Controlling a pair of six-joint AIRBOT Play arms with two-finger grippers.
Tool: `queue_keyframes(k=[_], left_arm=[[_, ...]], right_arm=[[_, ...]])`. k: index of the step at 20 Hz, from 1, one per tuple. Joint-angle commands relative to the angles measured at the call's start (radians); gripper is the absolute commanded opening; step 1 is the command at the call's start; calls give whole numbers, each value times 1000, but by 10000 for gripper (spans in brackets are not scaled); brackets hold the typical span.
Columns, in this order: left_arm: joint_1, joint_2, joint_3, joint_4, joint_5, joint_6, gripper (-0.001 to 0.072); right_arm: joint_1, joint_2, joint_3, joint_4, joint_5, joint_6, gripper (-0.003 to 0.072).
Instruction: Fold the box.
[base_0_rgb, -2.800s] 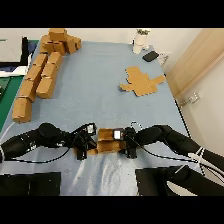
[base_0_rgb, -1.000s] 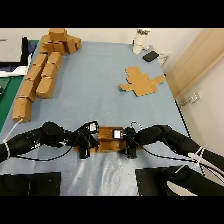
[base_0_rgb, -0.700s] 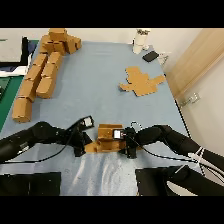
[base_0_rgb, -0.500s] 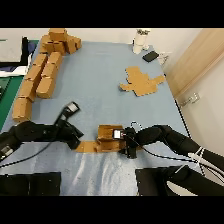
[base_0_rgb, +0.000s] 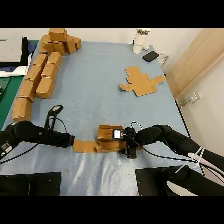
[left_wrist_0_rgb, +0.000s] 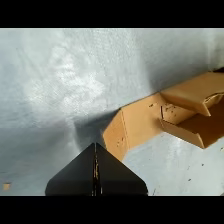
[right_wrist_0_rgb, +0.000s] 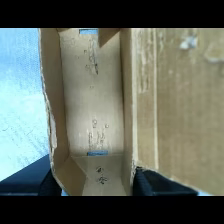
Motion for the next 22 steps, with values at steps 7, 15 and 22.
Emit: queue_keyframes(k=[7, 15, 22], left_arm=[[-214, -104, -2, -79, 117, -109, 8], [-284, -104, -1, -122, 169, -158, 8], [-351, -104, 64, -143, 200, -189, 224]], right_arm=[[0, 1, 0, 0, 0, 1, 501], [0, 1, 0, 0, 0, 0, 501], [0, 1, 0, 0, 0, 1, 501]])
